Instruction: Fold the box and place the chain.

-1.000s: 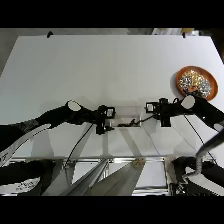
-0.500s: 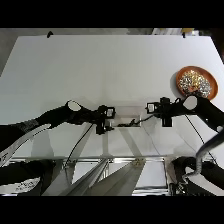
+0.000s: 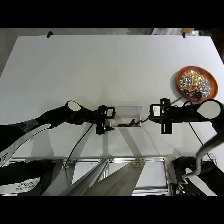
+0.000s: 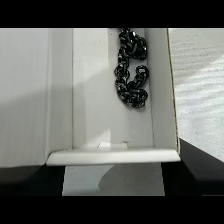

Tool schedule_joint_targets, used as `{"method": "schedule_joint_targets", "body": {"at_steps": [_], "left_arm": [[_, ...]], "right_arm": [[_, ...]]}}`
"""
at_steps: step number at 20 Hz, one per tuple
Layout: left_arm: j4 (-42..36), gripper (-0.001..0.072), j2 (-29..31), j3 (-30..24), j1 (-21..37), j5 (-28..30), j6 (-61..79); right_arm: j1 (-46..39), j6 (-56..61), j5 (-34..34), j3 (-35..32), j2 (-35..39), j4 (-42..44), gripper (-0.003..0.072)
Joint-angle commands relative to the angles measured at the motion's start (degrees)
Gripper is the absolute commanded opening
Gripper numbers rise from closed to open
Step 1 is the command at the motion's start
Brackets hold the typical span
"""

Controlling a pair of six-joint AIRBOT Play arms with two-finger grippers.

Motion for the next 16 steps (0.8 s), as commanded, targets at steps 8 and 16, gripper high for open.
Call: {"method": "schedule_joint_targets", "body": {"at_steps": [8, 16], "left_arm": [[0.0, 0.0256, 0.0, 0.0, 0.0, -0.2, 0.0], [0.0, 0.0256, 0.0, 0.0, 0.0, -0.2, 0.0]], "right_arm": [[17.1, 0.4, -18.9, 0.1, 1.8, 22.0, 0.0019], [18.9, 0.5, -19.9, 0.1, -8.1, 18.8, 0.0020]]}}
